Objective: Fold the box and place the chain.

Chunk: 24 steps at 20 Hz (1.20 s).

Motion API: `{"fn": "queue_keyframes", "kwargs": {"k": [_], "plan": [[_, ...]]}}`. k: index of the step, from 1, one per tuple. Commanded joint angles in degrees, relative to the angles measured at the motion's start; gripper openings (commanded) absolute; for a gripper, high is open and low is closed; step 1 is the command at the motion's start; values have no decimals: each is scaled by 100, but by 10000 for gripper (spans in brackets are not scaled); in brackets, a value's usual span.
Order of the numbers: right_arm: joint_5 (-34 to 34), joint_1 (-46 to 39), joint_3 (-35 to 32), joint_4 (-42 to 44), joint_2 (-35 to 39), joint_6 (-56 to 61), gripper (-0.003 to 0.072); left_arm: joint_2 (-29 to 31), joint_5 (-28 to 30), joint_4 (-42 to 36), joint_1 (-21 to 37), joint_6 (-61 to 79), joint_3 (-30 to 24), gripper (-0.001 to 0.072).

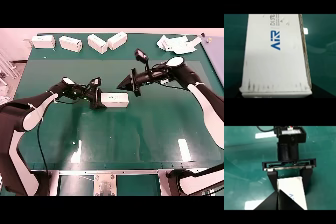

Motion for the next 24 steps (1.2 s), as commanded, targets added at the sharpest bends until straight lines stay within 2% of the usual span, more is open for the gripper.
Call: {"fn": "queue_keyframes", "kwargs": {"k": [1, 4, 13, 14, 15, 20, 24], "plan": [[-221, -146, -192, 79, 369, 417, 9, 0, 20, -63, 2, 17, 7, 585], [-350, -271, -409, 81, 599, 638, 9, 0, 208, -70, 9, 2, 7, 584], [-372, -481, -413, 83, 719, 914, 9, 4, 236, -284, 15, -33, 7, 574], [-372, -481, -413, 83, 719, 960, 9, 39, 284, -238, 44, -184, 7, 223], [-367, -481, -413, 81, 719, 999, 10, 116, 227, -151, 94, -164, 7, 16], [-393, -634, -411, 96, 767, 1373, 10, 570, 660, -122, 494, -1093, -20, 13], [-391, -800, -411, 151, 802, 1486, 10, 1349, 1725, -114, 896, -1685, -616, 13]]}}
